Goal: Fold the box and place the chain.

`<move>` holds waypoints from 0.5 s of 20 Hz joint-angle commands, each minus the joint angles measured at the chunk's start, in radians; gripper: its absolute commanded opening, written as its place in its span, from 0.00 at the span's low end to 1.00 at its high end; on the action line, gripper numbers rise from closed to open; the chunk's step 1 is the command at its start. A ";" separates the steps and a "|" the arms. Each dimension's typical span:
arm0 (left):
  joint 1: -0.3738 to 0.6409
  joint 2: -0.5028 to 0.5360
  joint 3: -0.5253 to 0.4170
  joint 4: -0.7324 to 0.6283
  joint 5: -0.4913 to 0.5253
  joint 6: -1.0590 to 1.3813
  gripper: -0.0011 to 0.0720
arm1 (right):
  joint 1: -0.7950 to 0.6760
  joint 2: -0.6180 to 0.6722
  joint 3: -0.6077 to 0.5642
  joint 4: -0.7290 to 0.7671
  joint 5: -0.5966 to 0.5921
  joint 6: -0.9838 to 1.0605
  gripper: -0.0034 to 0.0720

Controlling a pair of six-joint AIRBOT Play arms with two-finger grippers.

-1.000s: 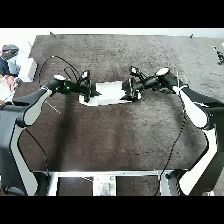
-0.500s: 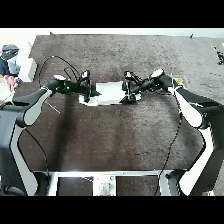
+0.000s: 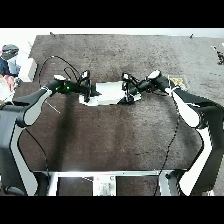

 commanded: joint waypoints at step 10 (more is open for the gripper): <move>0.000 -0.001 0.000 0.000 0.000 0.000 0.03 | 0.001 -0.011 0.000 -0.002 -0.013 -0.002 0.84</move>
